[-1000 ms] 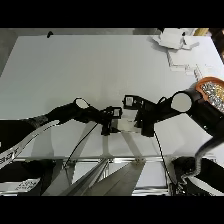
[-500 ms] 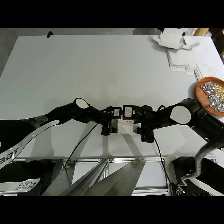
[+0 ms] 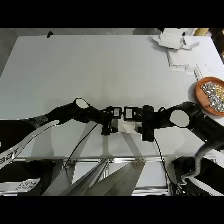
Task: Fold the box and place the chain.
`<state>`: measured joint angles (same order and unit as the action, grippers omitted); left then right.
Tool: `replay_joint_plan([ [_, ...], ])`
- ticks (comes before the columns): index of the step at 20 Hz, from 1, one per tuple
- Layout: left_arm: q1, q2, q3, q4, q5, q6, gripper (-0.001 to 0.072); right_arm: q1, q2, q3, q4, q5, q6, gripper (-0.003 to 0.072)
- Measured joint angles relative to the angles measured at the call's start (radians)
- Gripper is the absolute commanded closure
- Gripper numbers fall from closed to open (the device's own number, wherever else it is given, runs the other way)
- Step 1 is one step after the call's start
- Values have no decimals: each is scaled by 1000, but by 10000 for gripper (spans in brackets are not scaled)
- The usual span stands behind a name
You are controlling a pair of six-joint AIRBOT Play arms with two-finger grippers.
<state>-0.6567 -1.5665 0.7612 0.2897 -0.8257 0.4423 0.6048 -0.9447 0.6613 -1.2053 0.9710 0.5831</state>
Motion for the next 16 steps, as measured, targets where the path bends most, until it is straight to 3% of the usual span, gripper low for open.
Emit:
replay_joint_plan([
  [1, 0, 0, 0, 0, 0, 0, 436, 0, 7, 0, -7, -7, 3, 415],
  [2, 0, 0, 0, 0, 0, 0, 436, 0, 14, 0, -12, -13, 5, 444],
  [16, 0, 0, 0, 1, 0, 2, 436, 0, 33, -50, -25, -89, 14, 503],
])
